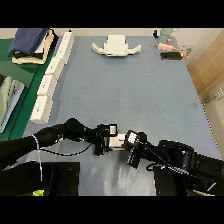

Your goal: Fold the box.

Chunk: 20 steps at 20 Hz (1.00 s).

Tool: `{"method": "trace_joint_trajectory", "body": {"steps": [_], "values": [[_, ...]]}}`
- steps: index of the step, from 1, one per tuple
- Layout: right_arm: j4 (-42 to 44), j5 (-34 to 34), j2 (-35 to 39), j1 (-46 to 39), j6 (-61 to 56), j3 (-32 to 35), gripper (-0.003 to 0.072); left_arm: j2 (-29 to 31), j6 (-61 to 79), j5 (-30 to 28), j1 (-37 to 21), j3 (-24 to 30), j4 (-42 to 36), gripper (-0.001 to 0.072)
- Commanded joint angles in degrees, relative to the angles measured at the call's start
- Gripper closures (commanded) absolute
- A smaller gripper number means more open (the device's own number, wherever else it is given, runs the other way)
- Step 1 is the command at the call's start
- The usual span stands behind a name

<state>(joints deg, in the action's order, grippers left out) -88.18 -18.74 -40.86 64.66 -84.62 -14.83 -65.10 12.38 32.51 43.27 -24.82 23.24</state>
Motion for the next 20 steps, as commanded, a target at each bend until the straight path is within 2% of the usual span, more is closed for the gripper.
{"method": "trace_joint_trajectory", "body": {"steps": [1,5,9,13,15,17,20], "values": [[-4.2,-0.5,2.6,-0.1,0.0,-1.7,0.0682,0.0,0.0,0.0,0.0,0.0,0.0,0.0298],[-8.9,-3.4,5.9,-0.1,0.0,-5.1,0.0681,0.0,0.0,0.0,0.0,0.0,0.0,0.0298],[-16.5,-14.7,6.4,-1.7,-0.1,-9.6,0.0681,0.0,0.0,0.0,0.0,0.0,0.0,0.0298],[-19.9,-27.4,4.7,-10.7,-4.1,-15.5,0.0681,0.0,0.0,0.0,0.0,0.0,0.0,0.0298],[-19.4,-31.0,2.9,-15.8,-6.3,-17.9,0.0681,0.0,0.0,0.0,0.0,0.0,0.0,0.0298],[-18.9,-35.6,0.5,-20.5,-10.9,-20.7,0.0681,0.0,0.0,0.0,0.0,0.0,0.0,0.0298],[-18.5,-46.4,-4.8,-27.5,-20.6,-26.2,0.0681,0.0,0.0,0.0,0.0,0.0,0.0,0.0298]]}}
